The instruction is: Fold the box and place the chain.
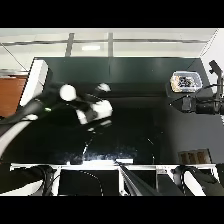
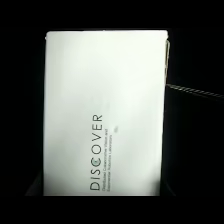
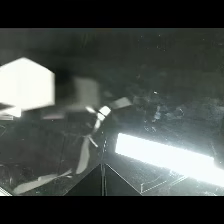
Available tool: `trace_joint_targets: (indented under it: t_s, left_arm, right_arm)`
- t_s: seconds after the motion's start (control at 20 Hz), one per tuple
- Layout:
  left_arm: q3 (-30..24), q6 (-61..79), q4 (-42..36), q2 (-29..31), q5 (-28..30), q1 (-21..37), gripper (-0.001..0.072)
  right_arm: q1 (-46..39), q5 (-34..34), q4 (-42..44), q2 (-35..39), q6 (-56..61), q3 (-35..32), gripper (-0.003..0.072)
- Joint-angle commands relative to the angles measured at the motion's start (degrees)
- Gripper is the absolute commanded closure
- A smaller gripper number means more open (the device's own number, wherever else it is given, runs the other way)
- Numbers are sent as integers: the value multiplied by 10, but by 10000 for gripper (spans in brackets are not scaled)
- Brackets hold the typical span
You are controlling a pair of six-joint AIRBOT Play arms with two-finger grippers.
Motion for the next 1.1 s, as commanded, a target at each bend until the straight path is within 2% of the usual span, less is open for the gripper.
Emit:
trace_joint_targets:
  t_s: [0.0, 0.1, 0.2, 0.3, 0.45, 0.6, 0.95, 1.05]
  left_arm:
    - [-55, -133, 22, 58, -96, 191, 404]
    - [-89, -166, 22, 74, -112, 320, 403]
    - [-98, -191, 22, 74, -154, 435, 403]
    - [-95, -186, 42, 75, -169, 518, 404]
    - [-92, -140, 79, 75, -167, 597, 403]
    - [-92, -59, 77, 74, -151, 622, 403]
    - [-92, 32, 64, 75, 3, 595, 401]
    - [-92, 38, 37, 74, 53, 582, 401]
  right_arm:
    - [0, 0, 0, 0, 0, 0, 674]
    - [0, 0, 0, 0, -1, 0, 674]
    - [0, 0, 0, 0, -1, 0, 674]
    - [0, 0, 0, 0, -1, 0, 674]
    - [0, -1, 0, 0, -6, 0, 674]
    - [0, -10, 0, 0, -7, 0, 674]
    - [0, -14, -24, 0, -6, -1, 674]
    - [0, -17, -28, 0, 5, -7, 674]
